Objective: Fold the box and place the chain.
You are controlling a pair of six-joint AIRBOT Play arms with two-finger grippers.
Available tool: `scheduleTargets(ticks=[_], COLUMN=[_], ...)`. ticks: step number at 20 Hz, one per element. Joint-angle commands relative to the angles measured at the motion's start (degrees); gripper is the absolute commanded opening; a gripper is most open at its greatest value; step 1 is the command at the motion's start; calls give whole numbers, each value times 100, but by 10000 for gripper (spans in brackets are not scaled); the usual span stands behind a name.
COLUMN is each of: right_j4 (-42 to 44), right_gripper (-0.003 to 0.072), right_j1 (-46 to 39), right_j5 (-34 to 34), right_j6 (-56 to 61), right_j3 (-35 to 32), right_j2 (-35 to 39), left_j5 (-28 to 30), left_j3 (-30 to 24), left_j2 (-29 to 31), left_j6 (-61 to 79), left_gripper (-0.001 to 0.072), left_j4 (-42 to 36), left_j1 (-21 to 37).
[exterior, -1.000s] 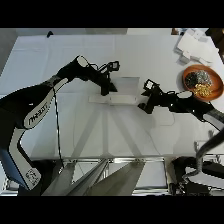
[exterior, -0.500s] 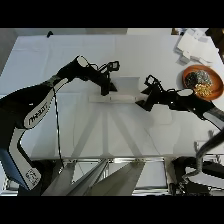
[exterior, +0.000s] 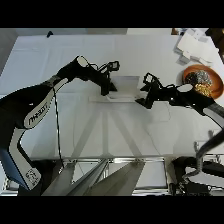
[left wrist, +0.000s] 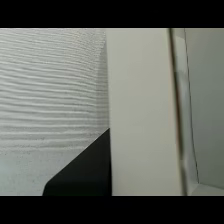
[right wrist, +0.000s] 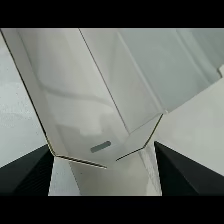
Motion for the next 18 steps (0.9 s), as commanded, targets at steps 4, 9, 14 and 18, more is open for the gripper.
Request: scheduleTargets(ticks=[4,9,14,18], right_j4=[-323,-782,-778,-715], right_gripper=[709,709,709,709], right_j1=[-219,-328,-337,-437], right_j5=[811,1587,1759,2271], right_j6=[-20,24,90,87], right_j3=[549,1095,1517,1810], right_j2=[-378,-841,-1241,-1521], left_j5=[-7,-7,-7,-7], left_j3=[-2,-2,-2,-2], left_j2=[-2,-2,-2,-2], left_j6=[4,4,4,4], left_gripper=[6,6,6,6], left_j4=[0,0,0,0], left_j1=[0,-2,-2,-2])
